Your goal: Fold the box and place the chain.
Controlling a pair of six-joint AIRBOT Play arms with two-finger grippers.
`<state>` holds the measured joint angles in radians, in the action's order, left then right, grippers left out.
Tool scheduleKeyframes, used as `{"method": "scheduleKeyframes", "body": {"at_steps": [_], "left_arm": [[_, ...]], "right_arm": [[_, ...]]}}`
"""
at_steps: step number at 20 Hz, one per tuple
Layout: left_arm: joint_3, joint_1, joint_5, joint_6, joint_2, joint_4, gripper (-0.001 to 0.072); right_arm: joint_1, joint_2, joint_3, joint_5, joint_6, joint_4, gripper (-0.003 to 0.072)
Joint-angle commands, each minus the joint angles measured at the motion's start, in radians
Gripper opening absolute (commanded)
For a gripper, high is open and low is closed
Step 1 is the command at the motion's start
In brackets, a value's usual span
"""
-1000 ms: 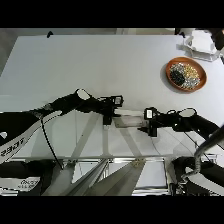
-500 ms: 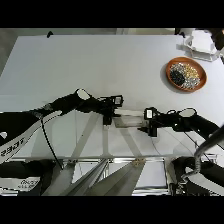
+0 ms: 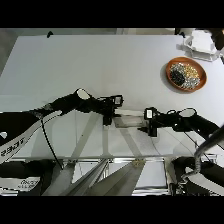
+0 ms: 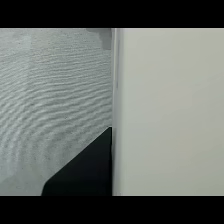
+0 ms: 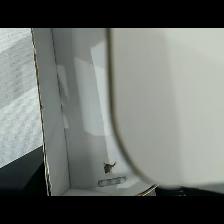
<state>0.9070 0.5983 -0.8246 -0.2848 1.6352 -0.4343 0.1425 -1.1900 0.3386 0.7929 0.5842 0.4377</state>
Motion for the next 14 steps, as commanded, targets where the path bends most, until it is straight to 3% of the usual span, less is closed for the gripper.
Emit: {"method": "scheduleKeyframes", "body": {"at_steps": [1,10,11,13,14], "left_arm": [[0.000,0.000,-0.006,0.000,0.001,0.000,0.0013],[0.000,0.000,-0.008,-0.003,0.001,0.000,0.0013],[0.000,0.000,-0.010,-0.003,0.000,0.000,0.0055],[0.000,-0.002,-0.010,-0.002,-0.008,0.000,0.0301],[0.000,-0.002,-0.010,-0.002,-0.019,-0.002,0.0381]], "right_arm": [[0.000,0.001,0.000,0.000,0.000,0.000,0.0320],[0.000,0.001,0.000,0.000,0.000,0.000,0.0320],[0.000,0.001,0.000,0.000,0.000,0.000,0.0320],[0.000,0.001,0.000,0.000,0.000,0.000,0.0320],[0.000,0.001,0.000,0.000,0.000,0.000,0.0320]]}}
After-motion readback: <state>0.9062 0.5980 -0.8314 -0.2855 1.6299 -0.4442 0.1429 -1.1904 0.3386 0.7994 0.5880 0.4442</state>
